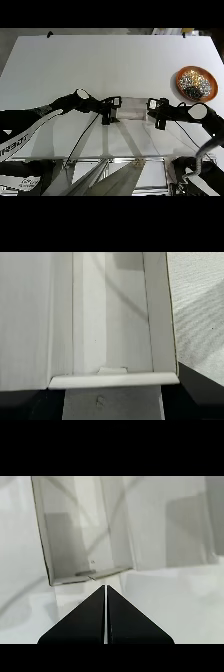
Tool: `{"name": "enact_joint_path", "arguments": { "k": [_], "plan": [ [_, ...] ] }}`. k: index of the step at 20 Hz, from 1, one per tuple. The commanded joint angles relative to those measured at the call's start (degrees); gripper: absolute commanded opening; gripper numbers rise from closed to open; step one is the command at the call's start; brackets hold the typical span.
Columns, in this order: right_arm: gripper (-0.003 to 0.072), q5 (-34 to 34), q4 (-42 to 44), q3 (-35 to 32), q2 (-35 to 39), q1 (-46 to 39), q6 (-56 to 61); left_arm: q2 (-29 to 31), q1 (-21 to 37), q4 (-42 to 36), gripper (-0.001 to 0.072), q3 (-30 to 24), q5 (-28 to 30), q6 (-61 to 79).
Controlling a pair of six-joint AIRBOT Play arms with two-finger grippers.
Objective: Fold the box and place the chain.
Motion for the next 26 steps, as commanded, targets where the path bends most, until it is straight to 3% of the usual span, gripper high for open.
{"name": "enact_joint_path", "arguments": {
  "k": [1, 7, 12, 16, 21, 26],
  "plan": [
    [0.0022, -0.5, -5.6, 0.0, 5.4, 0.0, 14.6, 0.0, 0.0, 0.0, 0.0270, 0.0, -0.1, 0.0],
    [0.0022, -7.0, -5.6, 0.0, 7.3, -8.2, 46.7, 0.0, 0.0, 0.0, 0.0270, 0.0, -0.1, 0.0],
    [0.0022, -0.4, -5.5, 0.0, 1.6, -16.9, 63.3, 0.0, 0.0, 0.0, 0.0270, 0.0, -0.1, 0.0],
    [0.0022, 8.7, -2.6, 0.0, -6.7, -16.8, 65.5, 0.0, 0.0, 0.0, 0.0270, 0.0, -0.1, 0.0],
    [0.0022, 9.2, 1.2, 0.0, -12.6, -13.9, 63.5, 0.0, 0.0, 0.0, 0.0270, 0.0, -0.1, 0.0],
    [0.0022, 9.5, 5.7, 0.0, -13.7, -13.4, 60.4, 0.0, 0.0, 0.0, 0.0270, 0.0, -0.1, 0.0]
  ]
}}
